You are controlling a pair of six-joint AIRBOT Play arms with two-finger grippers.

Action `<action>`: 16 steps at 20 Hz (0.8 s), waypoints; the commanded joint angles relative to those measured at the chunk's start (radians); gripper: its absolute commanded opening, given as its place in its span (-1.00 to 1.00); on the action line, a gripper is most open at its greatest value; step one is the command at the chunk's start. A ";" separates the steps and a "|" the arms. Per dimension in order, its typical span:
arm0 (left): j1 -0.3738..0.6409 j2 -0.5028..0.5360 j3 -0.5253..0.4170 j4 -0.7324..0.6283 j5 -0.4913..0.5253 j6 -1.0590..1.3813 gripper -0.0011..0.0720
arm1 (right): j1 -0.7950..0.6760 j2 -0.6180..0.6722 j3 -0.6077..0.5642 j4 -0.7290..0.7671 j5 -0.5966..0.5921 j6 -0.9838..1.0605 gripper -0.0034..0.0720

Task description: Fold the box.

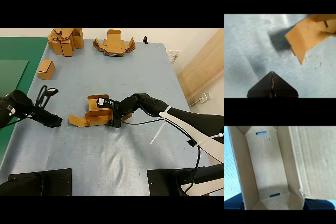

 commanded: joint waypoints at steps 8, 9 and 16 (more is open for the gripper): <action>0.013 -0.214 -0.114 -0.460 0.066 -0.110 -0.94 | 0.000 -0.001 0.000 0.001 0.024 0.000 0.94; 0.013 -0.232 -0.117 -0.494 0.089 -0.084 -0.94 | 0.000 -0.001 0.000 0.001 0.024 0.001 0.94; 0.014 -0.250 -0.117 -0.659 0.138 0.106 -0.94 | 0.000 -0.001 0.000 0.000 0.023 0.000 0.64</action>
